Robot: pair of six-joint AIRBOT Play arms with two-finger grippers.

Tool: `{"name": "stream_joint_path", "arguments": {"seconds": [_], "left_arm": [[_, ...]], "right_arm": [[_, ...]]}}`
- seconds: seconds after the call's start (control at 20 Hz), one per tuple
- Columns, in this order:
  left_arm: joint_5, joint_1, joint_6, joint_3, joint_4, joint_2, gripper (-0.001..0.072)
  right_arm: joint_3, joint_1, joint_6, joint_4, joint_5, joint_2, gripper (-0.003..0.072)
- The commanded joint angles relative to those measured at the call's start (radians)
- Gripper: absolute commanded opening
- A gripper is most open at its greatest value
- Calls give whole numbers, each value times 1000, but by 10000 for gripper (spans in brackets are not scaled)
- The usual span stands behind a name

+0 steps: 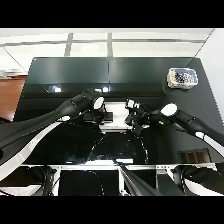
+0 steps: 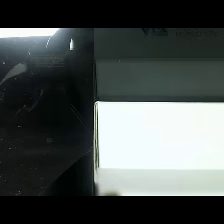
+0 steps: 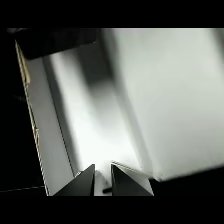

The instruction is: Fold the box and place the chain.

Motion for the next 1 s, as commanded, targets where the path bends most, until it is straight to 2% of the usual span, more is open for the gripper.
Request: {"name": "stream_joint_path", "arguments": {"seconds": [0.0,0.05,0.15,0.25,0.35,0.45,0.7,0.85,0.95], "left_arm": [[-4,0,2,1,0,0,24],[-6,0,2,1,0,0,24],[-10,0,2,1,0,0,24],[-10,0,2,1,0,0,24],[-10,0,2,1,0,0,24],[-10,0,2,1,2,0,24],[-13,0,2,1,1,0,24],[-13,0,2,1,1,0,24],[-13,0,2,1,1,0,24]], "right_arm": [[68,-94,373,-172,168,61,80],[110,-148,437,-221,257,77,18],[183,-295,608,-269,375,94,18],[180,-447,785,-266,348,91,17],[114,-588,972,-265,277,77,18],[45,-661,1088,-254,273,54,18],[2,-623,1067,-250,353,-39,17],[2,-515,1056,-223,367,-90,18],[2,-433,1001,-149,362,-131,18]]}}
